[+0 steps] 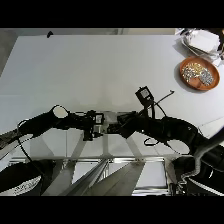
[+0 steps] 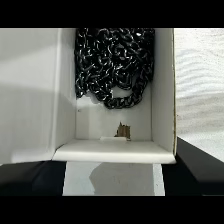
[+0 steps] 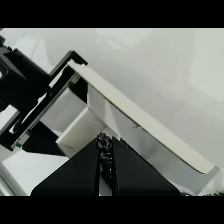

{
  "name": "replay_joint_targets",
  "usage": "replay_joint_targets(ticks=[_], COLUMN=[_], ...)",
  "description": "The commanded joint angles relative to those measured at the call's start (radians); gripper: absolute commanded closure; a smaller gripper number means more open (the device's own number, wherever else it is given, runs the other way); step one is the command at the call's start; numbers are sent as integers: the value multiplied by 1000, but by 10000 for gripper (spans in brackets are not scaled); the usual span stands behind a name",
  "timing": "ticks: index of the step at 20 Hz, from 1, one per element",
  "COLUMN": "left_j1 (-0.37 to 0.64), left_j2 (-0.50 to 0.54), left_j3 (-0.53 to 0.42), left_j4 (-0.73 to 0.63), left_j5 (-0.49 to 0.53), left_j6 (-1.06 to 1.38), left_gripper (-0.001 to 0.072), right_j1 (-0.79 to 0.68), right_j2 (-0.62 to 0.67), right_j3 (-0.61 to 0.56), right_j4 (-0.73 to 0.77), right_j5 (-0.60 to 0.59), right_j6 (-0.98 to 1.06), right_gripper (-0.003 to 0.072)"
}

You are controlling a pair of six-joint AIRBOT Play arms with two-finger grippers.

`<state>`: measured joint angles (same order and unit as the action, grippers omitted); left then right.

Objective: Fold the box and place the chain.

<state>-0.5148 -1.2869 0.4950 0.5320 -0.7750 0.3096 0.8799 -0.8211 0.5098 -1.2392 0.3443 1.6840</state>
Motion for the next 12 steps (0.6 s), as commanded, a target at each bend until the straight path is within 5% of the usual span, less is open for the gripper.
replay_joint_targets(ticks=[1, 5, 12], left_j1=[0, 0, 0], left_j2=[0, 0, 0], left_j3=[0, 0, 0], left_j4=[0, 0, 0], left_j5=[0, 0, 0], left_j6=[0, 0, 0], left_gripper=[677, 677, 677], right_j1=[27, 0, -448], right_j2=[-43, -14, 85], right_j3=[1, 12, 195], right_j4=[13, 10, -225], right_j5=[-6, 47, 536], right_j6=[2, 2, 14], right_gripper=[669, 416, 406])
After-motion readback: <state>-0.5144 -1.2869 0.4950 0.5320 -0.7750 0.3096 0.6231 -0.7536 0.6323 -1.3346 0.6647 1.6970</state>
